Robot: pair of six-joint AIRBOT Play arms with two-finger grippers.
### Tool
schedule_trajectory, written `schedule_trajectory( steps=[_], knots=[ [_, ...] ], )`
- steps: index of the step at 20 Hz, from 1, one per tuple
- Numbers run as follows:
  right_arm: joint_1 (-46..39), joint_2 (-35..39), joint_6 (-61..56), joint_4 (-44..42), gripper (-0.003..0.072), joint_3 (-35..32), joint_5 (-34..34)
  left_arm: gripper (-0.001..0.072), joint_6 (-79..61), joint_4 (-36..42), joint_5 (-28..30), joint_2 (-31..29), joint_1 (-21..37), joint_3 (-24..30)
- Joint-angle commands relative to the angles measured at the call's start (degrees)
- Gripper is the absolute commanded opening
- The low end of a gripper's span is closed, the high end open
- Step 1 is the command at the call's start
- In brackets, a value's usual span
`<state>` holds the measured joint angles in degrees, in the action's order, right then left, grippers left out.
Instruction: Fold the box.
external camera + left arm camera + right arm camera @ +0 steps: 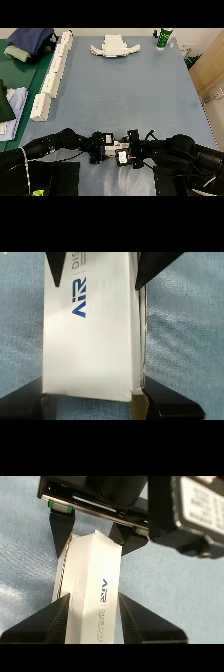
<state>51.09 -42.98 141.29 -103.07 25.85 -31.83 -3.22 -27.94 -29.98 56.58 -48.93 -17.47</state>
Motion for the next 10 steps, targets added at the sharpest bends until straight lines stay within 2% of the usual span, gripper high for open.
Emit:
schedule_trajectory(
  steps=[1,2,4,7,9,10],
  knots=[
    [0.0,0.3,-0.1,-0.3,0.0444,0.0,-0.2,0.0472,0.1,0.1,0.0,0.0,0.0,0.0],
    [0.0,0.2,0.0,-0.2,0.0438,0.0,-0.2,0.0472,0.1,0.1,0.0,0.0,0.0,0.0],
    [0.0,0.1,-0.1,-0.2,0.0300,0.0,-0.4,0.0472,0.1,0.1,0.0,0.0,0.0,0.0],
    [0.0,0.1,-0.1,-0.2,0.0287,0.0,-0.4,0.0472,0.1,0.1,0.0,0.0,0.0,0.0],
    [0.0,0.1,-0.1,0.0,0.0197,0.0,-0.4,0.0472,0.1,0.1,0.0,0.0,0.0,0.0],
    [0.0,0.1,-0.1,0.0,0.0197,0.0,-0.5,0.0472,0.1,0.1,0.0,0.0,0.0,0.0]
  ],
)
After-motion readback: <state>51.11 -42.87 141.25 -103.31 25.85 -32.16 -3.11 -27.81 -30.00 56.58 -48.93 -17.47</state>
